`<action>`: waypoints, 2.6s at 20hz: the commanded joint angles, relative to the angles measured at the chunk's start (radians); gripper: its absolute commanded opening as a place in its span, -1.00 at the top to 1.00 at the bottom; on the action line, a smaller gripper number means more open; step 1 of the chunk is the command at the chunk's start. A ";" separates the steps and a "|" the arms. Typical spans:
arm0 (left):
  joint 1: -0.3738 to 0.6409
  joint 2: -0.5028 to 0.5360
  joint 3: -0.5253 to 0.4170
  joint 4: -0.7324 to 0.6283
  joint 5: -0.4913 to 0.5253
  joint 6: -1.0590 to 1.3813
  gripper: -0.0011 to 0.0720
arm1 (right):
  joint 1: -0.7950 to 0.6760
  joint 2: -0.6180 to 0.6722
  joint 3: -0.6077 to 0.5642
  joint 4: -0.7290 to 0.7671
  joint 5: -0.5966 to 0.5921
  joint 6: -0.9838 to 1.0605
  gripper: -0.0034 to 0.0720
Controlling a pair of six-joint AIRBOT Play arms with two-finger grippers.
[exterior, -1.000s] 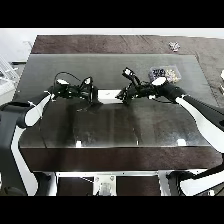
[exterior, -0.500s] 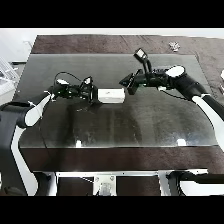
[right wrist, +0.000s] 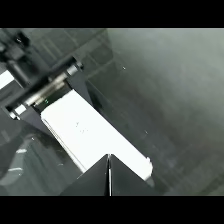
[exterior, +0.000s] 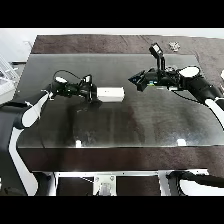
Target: Fold the box and place the chain.
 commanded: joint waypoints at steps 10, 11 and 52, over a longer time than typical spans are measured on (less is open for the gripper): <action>0.257 0.203 -0.003 0.026 -0.058 -0.238 0.93 | -0.024 0.008 -0.024 0.002 0.000 0.084 0.91; 0.291 0.215 -0.003 0.026 -0.056 -0.257 0.93 | -0.024 0.008 -0.024 0.002 -0.001 0.088 0.91; 0.577 0.267 -0.165 0.195 0.754 -0.576 -1.00 | 0.029 0.008 -0.029 0.002 -0.101 0.154 0.10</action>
